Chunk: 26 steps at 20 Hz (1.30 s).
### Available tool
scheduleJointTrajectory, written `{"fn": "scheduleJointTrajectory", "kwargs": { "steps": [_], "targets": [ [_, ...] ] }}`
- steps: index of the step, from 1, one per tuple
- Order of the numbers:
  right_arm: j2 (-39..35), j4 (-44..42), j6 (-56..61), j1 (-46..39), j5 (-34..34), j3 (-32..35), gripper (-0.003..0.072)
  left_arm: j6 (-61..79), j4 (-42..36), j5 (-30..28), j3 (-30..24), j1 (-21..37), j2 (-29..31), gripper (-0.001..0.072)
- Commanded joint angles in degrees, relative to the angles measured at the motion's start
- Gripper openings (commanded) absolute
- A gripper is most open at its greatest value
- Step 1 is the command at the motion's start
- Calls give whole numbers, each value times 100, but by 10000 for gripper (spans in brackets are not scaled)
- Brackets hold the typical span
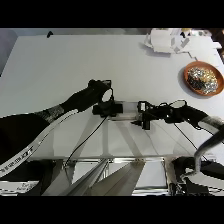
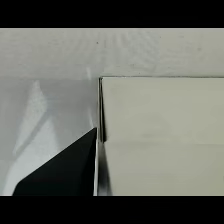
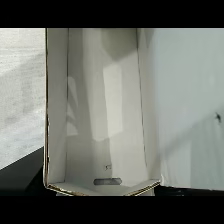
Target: Fold the box and place the chain.
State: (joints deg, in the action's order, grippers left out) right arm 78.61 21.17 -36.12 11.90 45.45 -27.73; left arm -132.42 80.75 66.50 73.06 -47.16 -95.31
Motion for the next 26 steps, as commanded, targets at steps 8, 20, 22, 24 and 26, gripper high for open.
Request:
{"fn": "scheduleJointTrajectory", "kwargs": {
  "steps": [8,20,22,24,26],
  "targets": [
    [-4,-2,-2,0,2,-7,363,-201,267,385,151,-188,-297,2],
    [-4,0,-2,0,0,-7,363,-262,269,413,151,-188,-302,2],
    [-4,-2,-2,0,0,-7,363,-262,271,422,151,-188,-302,2],
    [-4,0,-2,0,0,-7,363,-260,267,407,151,-186,-299,6],
    [-4,-2,-2,0,0,-7,363,-258,236,411,151,-138,-269,102]
  ]
}}
